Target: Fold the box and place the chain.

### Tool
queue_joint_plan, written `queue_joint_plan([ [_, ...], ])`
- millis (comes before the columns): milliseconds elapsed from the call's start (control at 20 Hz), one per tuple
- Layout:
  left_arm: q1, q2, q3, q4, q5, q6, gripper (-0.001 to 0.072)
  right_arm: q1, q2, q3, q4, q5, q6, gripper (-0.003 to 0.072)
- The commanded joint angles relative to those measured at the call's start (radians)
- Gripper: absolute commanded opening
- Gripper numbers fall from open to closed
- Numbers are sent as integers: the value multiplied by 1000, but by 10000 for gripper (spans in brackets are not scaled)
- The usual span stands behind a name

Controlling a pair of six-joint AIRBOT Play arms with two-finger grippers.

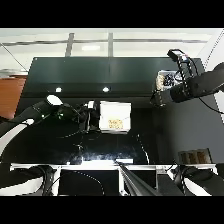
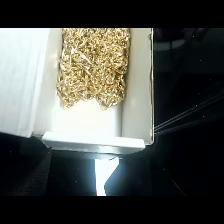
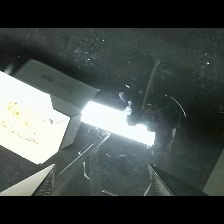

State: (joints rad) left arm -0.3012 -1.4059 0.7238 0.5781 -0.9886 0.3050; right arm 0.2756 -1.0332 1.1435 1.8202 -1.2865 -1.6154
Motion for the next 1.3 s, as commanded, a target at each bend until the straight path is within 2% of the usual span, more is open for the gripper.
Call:
queue_joint_plan([
  [0,-25,-1,2,2,53,-18,716,0,0,1,0,0,0,701],
  [750,-29,0,2,17,72,-18,714,0,0,1,4,-18,0,701],
  [1250,-34,-20,72,18,16,-15,713,0,0,1,3,-34,0,701],
])
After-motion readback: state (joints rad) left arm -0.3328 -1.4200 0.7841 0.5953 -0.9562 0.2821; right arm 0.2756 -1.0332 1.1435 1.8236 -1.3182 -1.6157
